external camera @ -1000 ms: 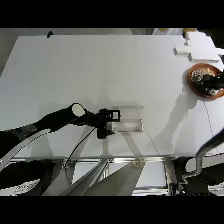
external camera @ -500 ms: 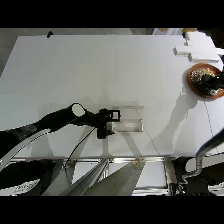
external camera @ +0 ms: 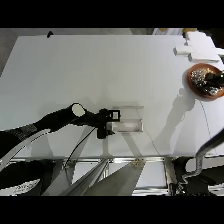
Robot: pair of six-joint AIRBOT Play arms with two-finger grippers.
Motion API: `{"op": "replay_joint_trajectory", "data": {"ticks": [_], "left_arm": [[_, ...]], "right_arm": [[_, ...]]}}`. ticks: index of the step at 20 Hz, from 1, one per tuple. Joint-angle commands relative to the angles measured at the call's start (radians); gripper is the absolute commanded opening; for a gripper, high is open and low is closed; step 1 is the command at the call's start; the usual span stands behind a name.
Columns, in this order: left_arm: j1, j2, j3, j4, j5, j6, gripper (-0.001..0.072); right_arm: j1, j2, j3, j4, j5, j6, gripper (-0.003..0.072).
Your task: Fold the box and place the chain.
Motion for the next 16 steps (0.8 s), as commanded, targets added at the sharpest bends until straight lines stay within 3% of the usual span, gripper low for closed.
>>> {"op": "replay_joint_trajectory", "data": {"ticks": [1,5,10,16], "left_arm": [[0.0,0.0,0.0,0.0,0.0,0.0,0.018],[0.0,0.0,0.0,0.0,0.0,0.0,0.018],[0.0,0.0,0.0,0.0,0.0,0.0,0.018],[0.0,0.0,0.0,0.0,0.0,0.0,0.018]], "right_arm": [[0.0,0.026,0.001,0.001,0.034,0.0,0.0018],[0.0,0.137,0.001,0.032,0.055,-0.003,0.0018],[0.017,0.406,0.001,0.233,0.132,-0.03,0.0018],[0.225,0.689,0.001,0.263,0.274,-0.05,0.0018]]}}
